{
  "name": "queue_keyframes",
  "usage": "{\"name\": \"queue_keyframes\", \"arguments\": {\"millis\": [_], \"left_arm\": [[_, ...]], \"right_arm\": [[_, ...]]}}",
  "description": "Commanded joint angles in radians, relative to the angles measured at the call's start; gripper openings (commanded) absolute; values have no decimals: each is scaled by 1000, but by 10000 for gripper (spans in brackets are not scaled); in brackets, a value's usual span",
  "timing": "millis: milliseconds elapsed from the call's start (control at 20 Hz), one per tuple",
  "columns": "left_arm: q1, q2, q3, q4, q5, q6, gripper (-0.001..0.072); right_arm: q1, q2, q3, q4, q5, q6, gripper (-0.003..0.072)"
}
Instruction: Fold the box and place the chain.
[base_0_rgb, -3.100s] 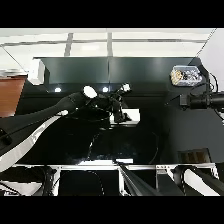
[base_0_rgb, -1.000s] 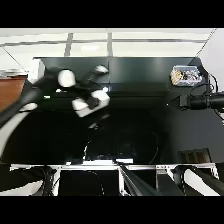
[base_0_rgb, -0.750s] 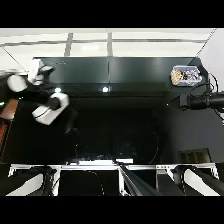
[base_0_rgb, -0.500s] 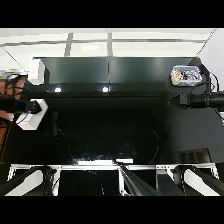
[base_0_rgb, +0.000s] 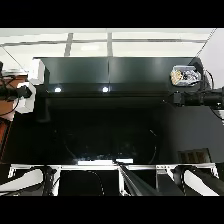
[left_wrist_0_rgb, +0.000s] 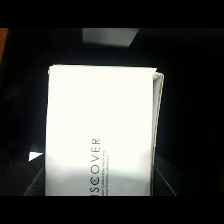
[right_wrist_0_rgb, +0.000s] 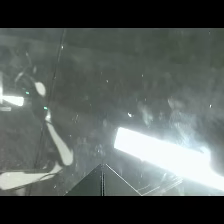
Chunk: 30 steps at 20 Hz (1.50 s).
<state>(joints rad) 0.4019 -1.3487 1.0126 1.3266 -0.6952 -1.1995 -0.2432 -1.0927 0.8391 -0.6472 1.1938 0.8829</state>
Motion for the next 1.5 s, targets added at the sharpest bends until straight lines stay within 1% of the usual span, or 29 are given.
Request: {"name": "queue_keyframes", "arguments": {"millis": [0,150,200,250,300,400,500,550,600,650,700,750,800,850,950,1050,1150,1200,1300,1450], "left_arm": [[-28,-124,99,-1,50,26,179],[-37,-208,155,-5,71,24,183],[-37,-227,171,-5,58,18,282],[-39,-229,180,-3,47,18,630],[-39,-222,192,0,36,14,716],[-39,-190,257,0,-49,9,716],[-39,-138,343,0,-130,-74,715],[-40,-108,382,-1,-173,-132,708],[-40,-71,418,-5,-227,-211,606],[-42,-28,429,-27,-273,-248,255],[-48,19,420,-62,-302,-236,39],[-64,75,390,-95,-308,-212,27],[-87,136,341,-127,-298,-163,27],[-119,208,267,-146,-277,-110,26],[-183,355,88,-144,-195,-57,27],[-221,491,-78,-130,-109,-21,27],[-225,598,-192,-131,-47,-11,27],[-225,642,-235,-130,-16,-11,27],[-224,693,-278,-131,5,-11,27],[-224,701,-290,-131,7,-11,27]], "right_arm": [[43,0,0,0,-68,3,13],[64,0,0,3,-86,34,13],[72,0,0,14,-92,47,13],[80,0,0,27,-101,47,13],[90,0,0,42,-114,46,13],[109,0,0,58,-148,47,13],[150,0,0,69,-189,46,13],[177,0,0,68,-215,46,13],[208,0,0,66,-244,46,13],[235,0,0,66,-277,45,13],[258,0,0,60,-321,45,13],[278,0,0,41,-370,45,13],[287,0,0,4,-420,46,13],[287,0,0,-26,-449,49,13],[284,0,0,-44,-470,48,13],[284,0,0,-42,-470,48,13],[284,0,0,-42,-470,48,13],[284,0,0,-42,-470,48,13],[284,0,0,-42,-470,48,13],[284,0,0,-42,-470,48,13]]}}
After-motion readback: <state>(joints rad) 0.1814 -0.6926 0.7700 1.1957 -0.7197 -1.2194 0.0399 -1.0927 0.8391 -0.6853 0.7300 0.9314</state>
